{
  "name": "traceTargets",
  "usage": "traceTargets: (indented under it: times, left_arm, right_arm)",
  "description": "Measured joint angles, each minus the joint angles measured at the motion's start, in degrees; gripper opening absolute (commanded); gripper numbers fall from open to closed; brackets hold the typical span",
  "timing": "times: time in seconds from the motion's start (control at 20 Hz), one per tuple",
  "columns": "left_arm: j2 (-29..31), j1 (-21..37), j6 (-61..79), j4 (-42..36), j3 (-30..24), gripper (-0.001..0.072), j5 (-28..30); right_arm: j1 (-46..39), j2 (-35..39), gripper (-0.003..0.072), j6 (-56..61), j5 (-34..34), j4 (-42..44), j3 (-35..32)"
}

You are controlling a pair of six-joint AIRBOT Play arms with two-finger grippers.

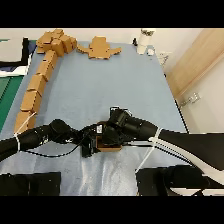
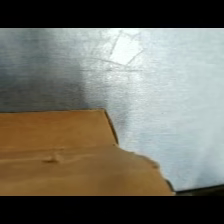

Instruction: Fold the box.

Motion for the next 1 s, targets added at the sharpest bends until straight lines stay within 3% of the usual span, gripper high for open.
traceTargets:
  times: [0.05, 0.1, 0.3, 0.35, 0.4, 0.45, 0.7, 1.0]
  left_arm:
    - [0.0, 0.0, 0.02, 0.02, 0.0, 0.0494, 0.0]
    - [0.0, 0.0, 0.02, 0.11, 0.0, 0.0495, 0.0]
    - [0.0, 0.0, 0.09, 0.15, 0.0, 0.0495, 0.0]
    - [0.0, 0.0, 0.07, 0.11, 0.0, 0.0495, 0.0]
    - [0.0, 0.0, 0.04, 0.0, 0.0, 0.0495, -0.04]
    - [0.0, 0.0, -0.11, -0.33, 0.0, 0.0494, -0.04]
    - [0.0, -0.02, -0.09, -0.2, 0.0, 0.0494, 0.0]
    - [0.0, -0.02, -0.07, -0.11, 0.0, 0.0495, 0.02]
  right_arm:
    - [0.17, -0.46, 0.0069, 0.72, -1.07, -0.46, 0.28]
    - [0.31, -0.79, 0.0005, 1.27, -1.99, -0.9, 0.5]
    - [0.59, -1.46, 0.0006, 2.19, -2.54, -1.2, 0.94]
    - [0.61, -1.51, 0.0165, 2.05, -2.56, -1.22, 0.96]
    - [0.68, -1.57, 0.0374, 1.6, -2.62, -1.29, 0.98]
    - [0.68, -1.66, 0.0414, 1.33, -2.51, -0.61, 0.94]
    - [0.66, 0.7, 0.0414, 0.02, -3.63, 0.79, 1.07]
    - [0.57, 8.46, 0.0405, 0.5, -7.67, -1.55, 1.07]
